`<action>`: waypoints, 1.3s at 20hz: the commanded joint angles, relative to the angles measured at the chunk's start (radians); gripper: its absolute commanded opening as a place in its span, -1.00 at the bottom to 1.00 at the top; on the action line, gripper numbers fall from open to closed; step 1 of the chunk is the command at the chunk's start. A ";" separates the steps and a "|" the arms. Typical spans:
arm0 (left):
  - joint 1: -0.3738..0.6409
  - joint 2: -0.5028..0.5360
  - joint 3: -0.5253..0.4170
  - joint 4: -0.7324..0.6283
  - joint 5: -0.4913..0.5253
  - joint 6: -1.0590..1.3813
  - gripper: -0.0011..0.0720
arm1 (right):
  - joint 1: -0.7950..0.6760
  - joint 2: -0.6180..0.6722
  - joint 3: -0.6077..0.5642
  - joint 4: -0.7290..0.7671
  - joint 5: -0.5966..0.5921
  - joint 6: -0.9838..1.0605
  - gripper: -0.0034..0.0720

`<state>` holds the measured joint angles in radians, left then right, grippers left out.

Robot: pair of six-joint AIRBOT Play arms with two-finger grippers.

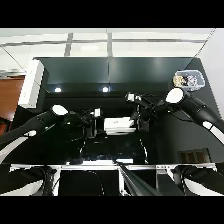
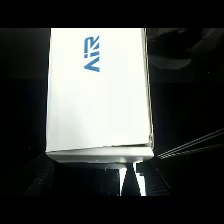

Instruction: Fold the box and place the chain.

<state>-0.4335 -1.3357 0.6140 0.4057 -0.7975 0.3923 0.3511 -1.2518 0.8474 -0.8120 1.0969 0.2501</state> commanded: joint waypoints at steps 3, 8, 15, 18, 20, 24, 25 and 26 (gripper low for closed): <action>0.000 0.000 0.000 0.001 0.000 0.000 0.06 | 0.000 0.000 0.001 -0.009 -0.002 0.000 0.46; 0.000 0.000 0.000 0.001 0.000 0.000 0.06 | 0.000 0.019 0.002 -0.008 0.002 0.006 0.45; 0.000 0.000 0.000 0.001 0.000 0.001 0.06 | -0.033 0.182 0.006 -0.007 0.055 0.363 0.16; 0.000 0.000 0.000 0.001 0.000 0.000 0.06 | -0.080 0.181 -0.014 0.003 0.182 0.577 -0.87; 0.000 0.000 0.000 0.001 0.000 0.000 0.06 | -0.092 0.176 -0.055 0.123 0.156 0.684 -0.87; 0.000 0.000 0.000 0.001 0.000 0.000 0.06 | -0.087 0.101 -0.114 0.449 0.103 0.738 -0.87; 0.000 0.000 0.000 0.001 0.000 0.000 0.06 | -0.082 0.081 -0.114 0.445 0.079 0.738 -0.87; 0.000 0.000 0.000 0.001 0.000 0.000 0.06 | -0.081 0.060 -0.115 0.443 0.050 0.745 -0.86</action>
